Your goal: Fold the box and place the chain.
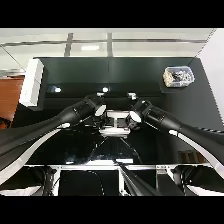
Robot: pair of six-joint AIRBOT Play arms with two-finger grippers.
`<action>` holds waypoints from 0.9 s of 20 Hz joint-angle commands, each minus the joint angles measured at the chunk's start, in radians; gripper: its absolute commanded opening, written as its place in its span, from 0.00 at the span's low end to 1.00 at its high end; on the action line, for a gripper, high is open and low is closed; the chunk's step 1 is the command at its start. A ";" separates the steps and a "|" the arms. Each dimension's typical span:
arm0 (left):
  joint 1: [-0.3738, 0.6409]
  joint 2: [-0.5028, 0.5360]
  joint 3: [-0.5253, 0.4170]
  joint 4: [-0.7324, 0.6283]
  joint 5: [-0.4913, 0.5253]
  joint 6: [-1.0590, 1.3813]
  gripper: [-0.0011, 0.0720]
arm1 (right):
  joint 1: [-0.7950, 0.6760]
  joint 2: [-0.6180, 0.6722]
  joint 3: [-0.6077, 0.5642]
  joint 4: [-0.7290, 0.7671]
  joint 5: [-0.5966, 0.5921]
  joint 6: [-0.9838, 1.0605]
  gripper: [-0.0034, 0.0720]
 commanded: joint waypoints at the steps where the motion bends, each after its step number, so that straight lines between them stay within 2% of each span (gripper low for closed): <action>1: 0.000 -0.001 0.001 0.001 0.000 0.000 0.05 | 0.009 -0.015 0.010 -0.006 0.021 0.014 0.07; 6: 0.000 -0.001 0.001 0.001 0.001 0.000 0.05 | 0.009 -0.015 0.010 -0.005 0.043 0.014 0.07; 8: 0.000 -0.001 0.001 0.001 0.002 0.000 0.05 | 0.009 -0.015 0.017 -0.006 0.044 0.013 0.31; 9: 0.000 -0.001 0.001 0.001 0.002 0.000 0.05 | 0.009 -0.015 0.024 -0.006 0.044 0.013 0.32; 11: 0.000 -0.001 0.001 0.000 0.002 0.000 0.05 | 0.009 -0.015 0.036 -0.008 0.043 0.012 0.31; 12: 0.000 -0.001 0.001 0.000 0.002 0.000 0.05 | 0.009 -0.015 0.036 -0.008 0.043 0.012 0.20; 13: 0.000 -0.001 0.001 0.001 0.002 0.000 0.05 | 0.009 -0.015 0.036 -0.009 0.045 0.012 0.12; 14: 0.000 -0.001 0.001 0.000 0.002 0.000 0.05 | 0.009 -0.015 0.036 -0.008 0.044 0.012 0.12; 15: 0.000 -0.001 0.001 0.001 0.002 0.000 0.05 | 0.009 -0.015 0.036 -0.008 0.044 0.013 0.07; 18: 0.000 -0.001 0.001 0.001 0.002 0.000 0.05 | 0.009 -0.015 0.036 -0.008 0.043 0.013 0.08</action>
